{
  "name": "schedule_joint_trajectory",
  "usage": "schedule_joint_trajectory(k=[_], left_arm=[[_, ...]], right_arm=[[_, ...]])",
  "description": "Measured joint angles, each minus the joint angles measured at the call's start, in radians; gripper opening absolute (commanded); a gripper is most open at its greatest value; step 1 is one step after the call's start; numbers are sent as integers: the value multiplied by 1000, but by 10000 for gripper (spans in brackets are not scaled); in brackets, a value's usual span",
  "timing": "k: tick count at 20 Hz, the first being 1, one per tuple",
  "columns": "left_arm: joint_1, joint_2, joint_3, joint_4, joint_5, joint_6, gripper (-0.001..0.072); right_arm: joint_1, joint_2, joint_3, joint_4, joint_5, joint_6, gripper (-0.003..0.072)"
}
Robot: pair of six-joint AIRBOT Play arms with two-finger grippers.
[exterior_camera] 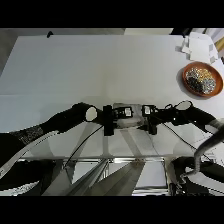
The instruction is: Fold the box and place the chain.
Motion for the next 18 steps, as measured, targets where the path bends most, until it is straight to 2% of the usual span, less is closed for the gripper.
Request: schedule_joint_trajectory(k=[4, 13, 16, 18], left_arm=[[10, 44, 0, 31, -74, -101, 2], [142, 280, -6, 205, -249, -583, 7], [205, 311, -52, 195, -303, -732, 4], [238, 316, -110, 144, -281, -786, 3]], right_arm=[[0, 0, 0, 0, 0, 0, 297], [0, 0, 0, 1, 0, 0, 297], [0, 0, 0, 1, 0, 0, 297], [0, 0, 0, 0, 0, 0, 297]])
